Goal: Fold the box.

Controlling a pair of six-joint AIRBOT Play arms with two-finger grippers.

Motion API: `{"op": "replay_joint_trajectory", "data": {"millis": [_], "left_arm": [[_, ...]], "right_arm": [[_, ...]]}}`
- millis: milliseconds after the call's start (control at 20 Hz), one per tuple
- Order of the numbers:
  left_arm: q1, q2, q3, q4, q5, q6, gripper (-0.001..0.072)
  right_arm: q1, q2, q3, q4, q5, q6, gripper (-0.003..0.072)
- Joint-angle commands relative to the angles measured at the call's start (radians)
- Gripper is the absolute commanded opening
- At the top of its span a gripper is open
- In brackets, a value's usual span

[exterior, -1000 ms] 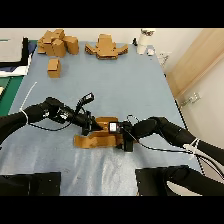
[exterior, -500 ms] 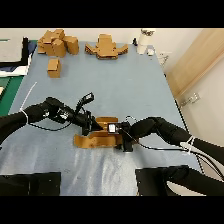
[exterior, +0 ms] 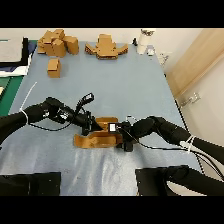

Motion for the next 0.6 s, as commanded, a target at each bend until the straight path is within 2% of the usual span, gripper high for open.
{"op": "replay_joint_trajectory", "data": {"millis": [0,550], "left_arm": [[0.000,-0.001,0.000,-0.002,0.002,0.000,0.0011],[0.000,-0.001,0.000,-0.001,0.002,0.000,0.0011]], "right_arm": [[0.001,0.000,0.001,0.002,-0.018,0.000,0.0602],[0.001,0.000,0.001,0.002,-0.017,0.000,0.0608]]}}
